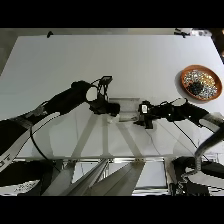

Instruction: Fold the box and place the chain.

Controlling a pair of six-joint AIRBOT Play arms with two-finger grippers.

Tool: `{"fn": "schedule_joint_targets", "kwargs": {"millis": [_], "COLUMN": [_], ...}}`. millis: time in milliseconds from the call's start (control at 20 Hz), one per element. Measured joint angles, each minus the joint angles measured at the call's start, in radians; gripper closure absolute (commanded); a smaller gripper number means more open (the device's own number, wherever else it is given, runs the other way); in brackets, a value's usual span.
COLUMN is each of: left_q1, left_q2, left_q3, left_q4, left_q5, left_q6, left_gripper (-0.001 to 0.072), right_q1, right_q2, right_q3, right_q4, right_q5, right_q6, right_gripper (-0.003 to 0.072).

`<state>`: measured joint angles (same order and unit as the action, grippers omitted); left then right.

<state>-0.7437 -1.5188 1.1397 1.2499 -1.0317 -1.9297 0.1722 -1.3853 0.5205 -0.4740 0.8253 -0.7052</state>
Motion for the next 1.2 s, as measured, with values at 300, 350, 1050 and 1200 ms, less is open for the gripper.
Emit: {"fn": "schedule_joint_targets", "kwargs": {"millis": [300,350,1050,1200], "left_q1": [-0.049,-0.055,-0.103,-0.117], "left_q2": [-0.087,-0.092,-0.174,-0.192], "left_q3": [0.109,0.118,0.19,0.193], "left_q4": [0.061,0.071,0.135,0.137], "left_q5": [-0.143,-0.152,-0.216,-0.223], "left_q6": [-0.183,-0.21,-0.446,-0.465], "left_gripper": [0.0158,0.0159,0.0326,0.0471], "right_q1": [0.0,0.0,0.0,0.0], "right_q2": [0.0,0.0,0.0,0.0], "right_q3": [0.0,0.0,0.0,0.0], "right_q4": [0.0,0.0,0.0,0.0], "right_q5": [0.0,0.0,0.0,0.0], "right_q6": [0.0,0.0,0.0,0.0], "right_gripper": [0.0283,0.0283,0.0283,0.0283]}}
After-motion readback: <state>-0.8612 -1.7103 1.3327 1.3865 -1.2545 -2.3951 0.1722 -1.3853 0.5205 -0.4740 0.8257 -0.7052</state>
